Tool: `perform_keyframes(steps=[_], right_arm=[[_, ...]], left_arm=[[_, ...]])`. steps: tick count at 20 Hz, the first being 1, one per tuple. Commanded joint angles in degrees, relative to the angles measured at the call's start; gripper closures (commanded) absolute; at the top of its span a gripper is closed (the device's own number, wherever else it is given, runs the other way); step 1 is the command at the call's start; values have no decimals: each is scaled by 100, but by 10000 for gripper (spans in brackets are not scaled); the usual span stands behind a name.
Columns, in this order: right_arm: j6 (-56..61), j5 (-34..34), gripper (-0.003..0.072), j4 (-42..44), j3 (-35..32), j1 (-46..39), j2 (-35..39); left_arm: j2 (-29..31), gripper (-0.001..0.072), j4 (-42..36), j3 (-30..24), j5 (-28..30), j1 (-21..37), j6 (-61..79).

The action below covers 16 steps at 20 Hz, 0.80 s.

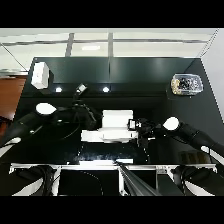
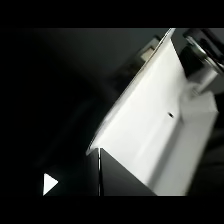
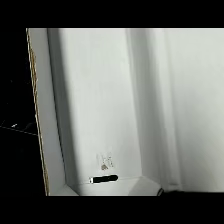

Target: Fold the box and place the chain.

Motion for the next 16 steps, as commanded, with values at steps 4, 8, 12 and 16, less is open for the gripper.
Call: perform_keyframes(steps=[4, 8, 12, 16], right_arm=[[0, 9, 378, 4, -2, 4, 0], [0, 20, 378, 4, -2, 4, 0], [0, 22, 377, 7, -2, 4, 0], [2, 66, 377, 9, -2, 4, 0]], left_arm=[[920, 235, 3399, -229, -1462, 299, -979], [660, 1, 3359, -302, -1147, -111, 708], [326, 20, 3016, -302, -323, -669, 1189], [-98, 22, 2559, -302, 160, -1062, 1189]])
